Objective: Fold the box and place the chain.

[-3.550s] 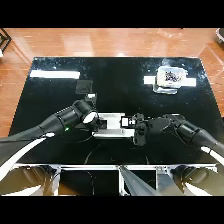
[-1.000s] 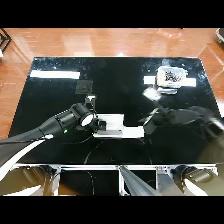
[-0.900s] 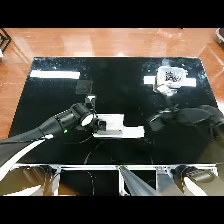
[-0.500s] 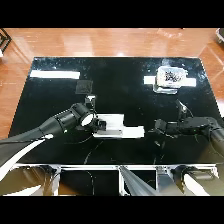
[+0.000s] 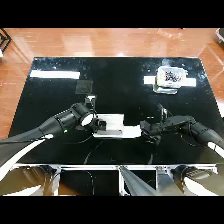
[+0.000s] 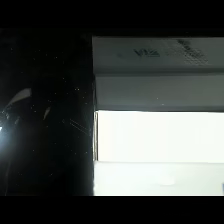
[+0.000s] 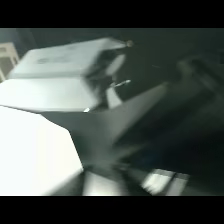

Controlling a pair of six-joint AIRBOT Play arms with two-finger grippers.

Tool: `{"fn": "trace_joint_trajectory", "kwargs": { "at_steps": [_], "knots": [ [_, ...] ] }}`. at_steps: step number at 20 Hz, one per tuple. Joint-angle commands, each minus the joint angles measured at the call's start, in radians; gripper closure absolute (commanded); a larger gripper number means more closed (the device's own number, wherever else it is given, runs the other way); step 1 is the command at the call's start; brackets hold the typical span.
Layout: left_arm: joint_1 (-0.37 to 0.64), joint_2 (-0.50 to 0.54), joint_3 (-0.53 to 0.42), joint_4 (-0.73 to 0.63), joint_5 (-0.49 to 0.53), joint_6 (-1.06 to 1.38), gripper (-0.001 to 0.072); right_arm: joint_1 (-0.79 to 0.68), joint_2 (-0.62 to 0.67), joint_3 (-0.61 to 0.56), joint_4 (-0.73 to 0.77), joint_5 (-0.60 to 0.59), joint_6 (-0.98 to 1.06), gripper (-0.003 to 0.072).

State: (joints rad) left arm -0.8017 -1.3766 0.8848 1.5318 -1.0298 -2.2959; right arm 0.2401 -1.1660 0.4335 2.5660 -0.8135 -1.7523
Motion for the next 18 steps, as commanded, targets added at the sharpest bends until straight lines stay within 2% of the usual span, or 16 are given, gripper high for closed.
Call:
{"fn": "trace_joint_trajectory", "kwargs": {
  "at_steps": [1, 2, 5, 7, 13, 18],
  "knots": [
    [0.000, 0.000, -0.001, 0.000, 0.000, -0.001, 0.0690, 0.038, -0.017, 0.077, 0.020, -0.087, -0.008, 0.0176],
    [0.000, 0.000, -0.001, 0.000, 0.000, -0.001, 0.0690, 0.038, -0.017, 0.095, 0.021, -0.134, -0.017, 0.0065],
    [0.000, 0.000, -0.001, 0.000, 0.000, -0.001, 0.0690, 0.039, -0.017, 0.132, 0.024, -0.225, -0.025, 0.0074],
    [0.000, 0.000, -0.001, 0.000, 0.000, -0.001, 0.0690, 0.054, -0.017, 0.151, 0.026, -0.228, -0.025, 0.0075],
    [0.000, 0.000, -0.001, 0.000, -0.003, -0.001, 0.0690, 0.198, -0.017, 0.207, 0.022, -0.116, 0.074, 0.0075],
    [0.000, 0.000, -0.001, 0.000, -0.004, -0.001, 0.0690, 0.332, -0.018, 0.214, -0.116, 0.030, 0.260, 0.0076]
  ]
}}
